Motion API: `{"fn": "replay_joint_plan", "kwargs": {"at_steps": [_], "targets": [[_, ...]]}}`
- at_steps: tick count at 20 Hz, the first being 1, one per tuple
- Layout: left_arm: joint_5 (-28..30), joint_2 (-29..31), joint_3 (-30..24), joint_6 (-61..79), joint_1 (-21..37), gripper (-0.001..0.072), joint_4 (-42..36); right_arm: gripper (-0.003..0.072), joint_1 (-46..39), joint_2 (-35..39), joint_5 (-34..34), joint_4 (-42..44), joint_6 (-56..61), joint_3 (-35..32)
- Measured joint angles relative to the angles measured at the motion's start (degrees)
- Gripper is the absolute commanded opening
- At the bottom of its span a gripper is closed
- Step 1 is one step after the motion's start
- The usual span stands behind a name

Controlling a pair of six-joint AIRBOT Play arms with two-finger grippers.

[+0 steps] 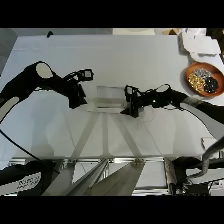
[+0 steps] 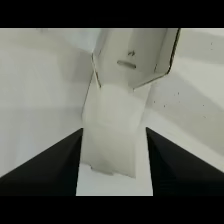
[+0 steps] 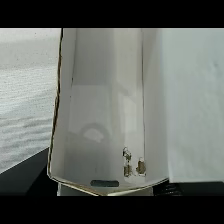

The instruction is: Fold the box and place the chain.

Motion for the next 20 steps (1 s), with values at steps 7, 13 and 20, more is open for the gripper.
{"fn": "replay_joint_plan", "kwargs": {"at_steps": [7, 13, 20], "targets": [[3.2, -4.9, 0.0, 13.8, -0.6, 0.0455, -3.6, 0.0446, 0.0, 0.0, 0.0, 0.0, 0.0, 0.0], [5.8, -8.0, 0.0, 18.1, -1.7, 0.0371, -3.9, 0.0446, 0.0, 0.0, 0.0, 0.0, 0.0, 0.0], [6.5, -9.9, 0.0, 18.9, -3.8, 0.0370, -4.3, 0.0446, 0.0, 0.0, 0.0, 0.0, 0.0, 0.0]]}}
